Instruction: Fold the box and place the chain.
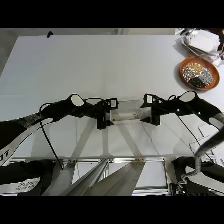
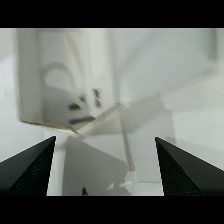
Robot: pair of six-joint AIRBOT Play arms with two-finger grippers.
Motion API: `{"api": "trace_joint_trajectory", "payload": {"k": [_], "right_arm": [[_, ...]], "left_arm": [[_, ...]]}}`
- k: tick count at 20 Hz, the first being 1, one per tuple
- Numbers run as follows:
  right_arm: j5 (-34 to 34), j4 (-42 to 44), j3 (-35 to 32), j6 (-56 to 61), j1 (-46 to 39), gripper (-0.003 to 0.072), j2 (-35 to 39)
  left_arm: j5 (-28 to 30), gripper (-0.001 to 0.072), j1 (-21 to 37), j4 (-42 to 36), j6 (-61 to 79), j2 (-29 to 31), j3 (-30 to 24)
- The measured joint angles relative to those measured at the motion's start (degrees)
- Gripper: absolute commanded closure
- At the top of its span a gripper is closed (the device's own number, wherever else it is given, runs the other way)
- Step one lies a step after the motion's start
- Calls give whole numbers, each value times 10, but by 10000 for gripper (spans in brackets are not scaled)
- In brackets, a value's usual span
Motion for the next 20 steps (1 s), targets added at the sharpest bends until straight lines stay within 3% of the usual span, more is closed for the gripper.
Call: {"api": "trace_joint_trajectory", "payload": {"k": [4,9,15,20], "right_arm": [[19,-70,0,56,-20,-3,35],[25,-97,0,79,-35,2,110],[31,-20,0,83,-38,2,150],[58,38,0,78,-38,3,154]], "left_arm": [[4,498,0,-1,-1,0,0],[5,498,0,-2,-1,0,0],[9,498,1,5,-11,0,0],[17,498,0,73,-103,1,1]]}}
